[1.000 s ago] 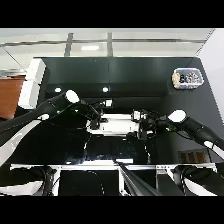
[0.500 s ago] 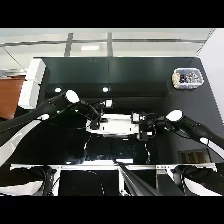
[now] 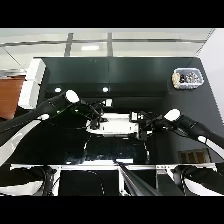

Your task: Fold the box and place the chain.

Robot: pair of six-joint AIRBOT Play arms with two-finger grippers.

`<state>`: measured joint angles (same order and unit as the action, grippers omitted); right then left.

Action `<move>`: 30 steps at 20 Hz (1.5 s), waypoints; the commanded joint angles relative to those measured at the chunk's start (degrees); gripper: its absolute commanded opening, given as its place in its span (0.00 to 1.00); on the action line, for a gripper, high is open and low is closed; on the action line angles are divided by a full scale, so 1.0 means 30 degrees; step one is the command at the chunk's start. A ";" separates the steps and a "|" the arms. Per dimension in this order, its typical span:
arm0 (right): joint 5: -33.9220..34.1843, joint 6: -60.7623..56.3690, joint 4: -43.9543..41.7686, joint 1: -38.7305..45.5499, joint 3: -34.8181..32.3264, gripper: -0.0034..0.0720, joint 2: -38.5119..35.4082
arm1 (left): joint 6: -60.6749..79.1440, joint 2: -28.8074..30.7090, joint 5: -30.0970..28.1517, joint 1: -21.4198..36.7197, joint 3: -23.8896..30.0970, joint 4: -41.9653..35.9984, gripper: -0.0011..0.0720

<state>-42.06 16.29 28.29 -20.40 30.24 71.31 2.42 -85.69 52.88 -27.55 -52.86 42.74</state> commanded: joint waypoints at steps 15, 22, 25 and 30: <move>0.1188 -0.1851 0.1676 -0.0721 0.0073 0.95 0.0175 | -0.0517 0.0000 0.0102 0.0000 0.0000 -0.0131 0.05; 0.1107 -0.1858 0.1727 -0.0699 0.0073 0.60 0.0175 | -0.0510 0.0000 0.0095 0.0000 0.0000 -0.0219 0.05; 0.1115 -0.1865 0.1727 -0.0699 0.0073 0.60 0.0175 | -0.0525 0.0284 0.0291 0.0015 -0.0007 -0.0546 0.38; 0.1115 -0.1865 0.1727 -0.0699 0.0073 0.60 0.0175 | -0.5428 0.3191 0.0685 0.1421 -0.0007 0.3162 1.00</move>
<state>-38.70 10.66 33.43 -22.52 30.48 71.81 -5.13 -80.60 54.33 -25.39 -52.86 44.73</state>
